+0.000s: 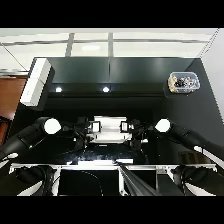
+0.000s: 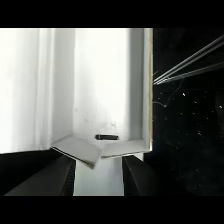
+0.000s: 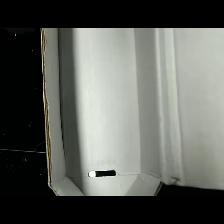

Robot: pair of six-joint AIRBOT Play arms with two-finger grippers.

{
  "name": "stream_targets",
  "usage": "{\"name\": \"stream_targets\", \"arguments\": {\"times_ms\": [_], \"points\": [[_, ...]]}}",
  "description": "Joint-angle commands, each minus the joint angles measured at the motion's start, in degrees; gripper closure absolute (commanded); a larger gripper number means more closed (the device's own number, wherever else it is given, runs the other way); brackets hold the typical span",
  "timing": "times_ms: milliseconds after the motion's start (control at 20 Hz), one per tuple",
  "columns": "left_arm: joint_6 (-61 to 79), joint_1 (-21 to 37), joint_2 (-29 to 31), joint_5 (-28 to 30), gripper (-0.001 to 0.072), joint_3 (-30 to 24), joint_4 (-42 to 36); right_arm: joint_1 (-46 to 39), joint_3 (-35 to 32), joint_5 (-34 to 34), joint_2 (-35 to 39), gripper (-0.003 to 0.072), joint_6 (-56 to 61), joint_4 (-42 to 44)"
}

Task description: Fold the box and place the chain.

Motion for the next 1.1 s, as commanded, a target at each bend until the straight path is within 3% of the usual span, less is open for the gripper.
{"name": "stream_targets", "arguments": {"times_ms": [0, 300, 350, 400, 550, 700, 850, 900, 950, 1000, 1050], "points": [[-0.1, -0.6, -0.1, 1.7, 0.0377, 0.1, -0.3, 0.0, 0.0, 0.0, 0.0, 0.0484, 0.0, 0.0], [-0.3, -0.6, -1.9, -1.0, 0.0380, 0.1, -10.3, 0.0, 0.0, 0.0, 0.0, 0.0484, 0.0, 0.0], [-0.3, -0.6, -2.7, -1.4, 0.0455, 0.1, -11.4, 0.0, 0.0, 0.0, 0.0, 0.0484, 0.0, 0.0], [-0.1, -0.6, -3.3, -1.3, 0.0483, 0.1, -12.8, 0.0, 0.0, 0.0, 0.0, 0.0484, 0.0, 0.0], [0.0, -0.6, -3.9, 1.2, 0.0481, 0.1, -14.0, 0.0, 0.0, 0.0, 0.0, 0.0484, 0.0, 0.0], [0.0, -0.5, -3.9, 1.6, 0.0414, 0.1, -13.1, 0.0, 0.0, 0.0, 0.0, 0.0484, 0.0, 0.0], [0.0, -0.6, -3.9, 1.5, 0.0419, 0.1, -12.2, 0.0, 0.0, 0.0, 0.0, 0.0484, 0.0, 0.0], [0.0, -0.6, -3.9, 1.5, 0.0390, 0.1, -12.2, 0.0, 0.0, 0.0, 0.0, 0.0484, 0.0, 0.0], [0.0, -0.6, -3.9, 1.7, 0.0227, 0.1, -12.2, 0.0, 0.0, 0.0, 0.0, 0.0484, 0.0, 0.0], [0.0, -0.5, -3.9, 1.7, 0.0177, 0.1, -12.2, 0.0, 0.0, 0.0, 0.0, 0.0484, 0.0, 0.0], [0.0, -0.5, -3.9, 1.6, 0.0316, 0.1, -12.2, 0.0, 0.0, 0.0, 0.0, 0.0484, 0.0, 0.0]]}}
